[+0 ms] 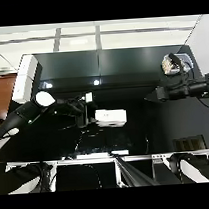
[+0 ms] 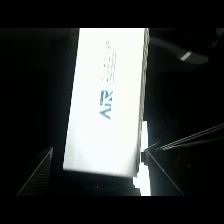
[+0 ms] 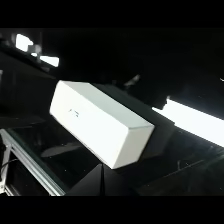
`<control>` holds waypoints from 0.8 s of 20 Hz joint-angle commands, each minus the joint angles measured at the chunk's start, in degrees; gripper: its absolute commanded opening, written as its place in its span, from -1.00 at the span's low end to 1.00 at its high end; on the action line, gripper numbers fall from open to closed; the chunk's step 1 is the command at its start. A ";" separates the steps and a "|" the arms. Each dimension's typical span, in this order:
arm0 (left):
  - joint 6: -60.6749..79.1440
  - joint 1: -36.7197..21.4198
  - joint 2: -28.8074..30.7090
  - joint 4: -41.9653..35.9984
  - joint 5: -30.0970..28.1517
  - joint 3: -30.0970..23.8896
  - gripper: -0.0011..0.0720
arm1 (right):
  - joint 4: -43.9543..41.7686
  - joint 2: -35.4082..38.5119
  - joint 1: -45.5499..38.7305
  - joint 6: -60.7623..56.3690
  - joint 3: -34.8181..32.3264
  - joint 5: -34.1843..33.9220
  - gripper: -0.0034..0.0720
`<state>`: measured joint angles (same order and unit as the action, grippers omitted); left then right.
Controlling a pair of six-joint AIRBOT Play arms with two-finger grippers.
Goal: Fold the box and place the chain.
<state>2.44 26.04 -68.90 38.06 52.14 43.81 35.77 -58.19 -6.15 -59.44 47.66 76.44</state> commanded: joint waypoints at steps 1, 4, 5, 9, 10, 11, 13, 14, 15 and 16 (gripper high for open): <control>-8.63 3.45 -1.42 1.31 1.33 6.54 0.98 | 1.38 1.14 -2.64 -0.15 0.11 -0.42 -0.87; -15.54 7.17 -8.81 1.51 1.05 13.70 0.98 | 1.38 1.14 -2.64 -0.15 0.11 -1.25 -0.87; -16.81 7.63 -11.13 2.05 1.16 15.17 0.98 | 1.38 1.14 -2.64 -0.17 0.11 -1.25 -0.87; -19.89 7.98 -16.81 2.25 5.53 17.14 0.99 | 1.40 1.14 -2.64 -0.13 0.09 -1.22 -0.87; -19.91 8.22 -17.25 2.27 5.66 17.14 0.99 | 1.42 1.14 -2.64 -0.11 0.11 -1.25 -0.87; -19.91 8.50 -17.35 2.45 5.64 17.14 0.99 | 1.42 1.14 -2.64 -0.09 0.11 -1.27 -0.87; -19.91 9.27 -17.35 4.04 5.57 17.16 0.99 | 1.44 1.14 -2.64 -0.09 0.11 -1.25 -0.87; -20.09 9.73 -17.35 5.27 5.57 17.16 0.99 | 1.44 1.14 -2.64 -0.09 0.11 -1.25 -0.87; -20.09 10.16 -17.35 6.01 5.68 17.16 0.99 | 1.44 1.14 -2.64 -0.11 0.11 -1.25 -0.87; -20.06 10.49 -17.35 6.47 6.10 17.16 0.99 | 1.49 1.14 -2.64 -0.11 0.09 -1.25 -0.87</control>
<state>-16.97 35.48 -85.80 42.44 57.45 60.73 37.23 -57.08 -8.78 -59.57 47.70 75.16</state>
